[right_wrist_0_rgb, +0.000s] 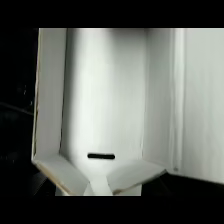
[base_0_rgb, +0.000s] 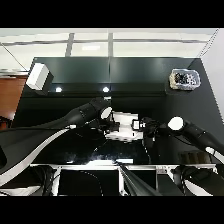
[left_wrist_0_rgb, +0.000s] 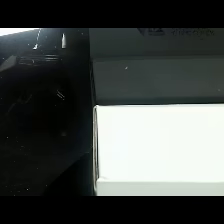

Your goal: Fold the box and place the chain.

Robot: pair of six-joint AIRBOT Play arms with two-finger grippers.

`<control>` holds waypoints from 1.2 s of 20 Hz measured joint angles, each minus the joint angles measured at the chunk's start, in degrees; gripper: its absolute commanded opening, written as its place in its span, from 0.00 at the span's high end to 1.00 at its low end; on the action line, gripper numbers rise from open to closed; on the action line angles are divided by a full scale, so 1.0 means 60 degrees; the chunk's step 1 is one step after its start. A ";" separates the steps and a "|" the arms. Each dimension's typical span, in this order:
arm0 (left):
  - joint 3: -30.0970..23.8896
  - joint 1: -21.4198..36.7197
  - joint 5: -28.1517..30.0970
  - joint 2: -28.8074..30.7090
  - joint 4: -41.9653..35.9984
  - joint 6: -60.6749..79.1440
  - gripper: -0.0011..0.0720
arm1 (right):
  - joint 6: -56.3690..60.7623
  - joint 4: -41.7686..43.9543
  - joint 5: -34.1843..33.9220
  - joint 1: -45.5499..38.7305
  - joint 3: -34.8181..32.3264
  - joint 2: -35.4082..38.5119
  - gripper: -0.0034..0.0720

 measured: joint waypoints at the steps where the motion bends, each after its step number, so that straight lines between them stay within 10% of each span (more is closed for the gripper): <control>1: 0.0000 0.0000 -0.0015 0.0000 0.0007 0.0000 0.95 | 0.0044 -0.0164 0.0127 0.0000 0.0007 0.0168 0.06; 5: 0.0000 0.0000 -0.0087 -0.0004 0.0011 -0.0011 0.94 | 0.0146 -0.0499 0.0382 0.0000 0.0007 0.0492 0.11; 6: 0.0000 0.0000 -0.0124 -0.0004 0.0011 -0.0011 0.94 | 0.0168 -0.0477 0.0419 0.0000 0.0007 0.0525 0.37; 9: 0.0000 0.0000 -0.0182 -0.0004 0.0011 -0.0015 0.94 | 0.0171 -0.0200 0.0477 0.0000 0.0007 0.0579 0.43; 10: 0.0000 0.0000 -0.0193 -0.0004 0.0011 -0.0015 0.94 | 0.0171 -0.0080 0.0474 0.0000 0.0007 0.0586 0.68; 11: 0.0000 0.0000 -0.0204 -0.0004 0.0011 -0.0015 0.94 | 0.0168 0.0087 0.0474 0.0000 0.0007 0.0590 0.70; 23: 0.0000 0.0000 -0.0222 -0.0004 -0.0087 -0.0051 0.94 | 0.0168 0.2510 -0.0222 0.0477 0.0000 -0.0160 0.69; 24: 0.0000 0.0000 -0.0219 -0.0004 -0.0106 -0.0051 0.94 | 0.0164 0.2543 -0.0313 0.0521 -0.0004 -0.0200 0.52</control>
